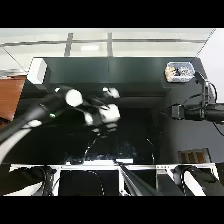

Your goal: Fold the box and place the chain.

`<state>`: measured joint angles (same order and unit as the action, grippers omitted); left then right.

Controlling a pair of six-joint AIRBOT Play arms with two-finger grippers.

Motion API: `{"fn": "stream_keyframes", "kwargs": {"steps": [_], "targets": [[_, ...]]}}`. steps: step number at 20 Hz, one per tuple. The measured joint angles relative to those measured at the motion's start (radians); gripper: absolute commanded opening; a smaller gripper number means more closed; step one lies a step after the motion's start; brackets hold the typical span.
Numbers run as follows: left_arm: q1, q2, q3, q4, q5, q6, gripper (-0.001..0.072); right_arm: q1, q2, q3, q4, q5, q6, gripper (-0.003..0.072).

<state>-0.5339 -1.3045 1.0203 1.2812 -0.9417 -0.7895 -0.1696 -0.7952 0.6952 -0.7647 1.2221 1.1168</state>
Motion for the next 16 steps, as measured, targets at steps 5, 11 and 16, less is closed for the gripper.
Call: {"fn": "stream_keyframes", "kwargs": {"steps": [5, 11, 16], "targets": [[0.489, 0.067, 0.005, 0.188, -0.139, -0.31, 0.0221, 0.0, 0.0, 0.0, 0.0, -0.033, 0.0, 0.0011], [1.018, 0.038, 0.011, -0.02, -0.083, -0.362, 0.022, 0.0, 0.0, 0.0, 0.002, -0.085, 0.003, 0.0011], [1.092, -0.103, 0.089, -0.172, 0.016, -0.21, 0.0227, 0.0, 0.0, 0.0, 0.004, -0.125, 0.026, 0.0011]]}}
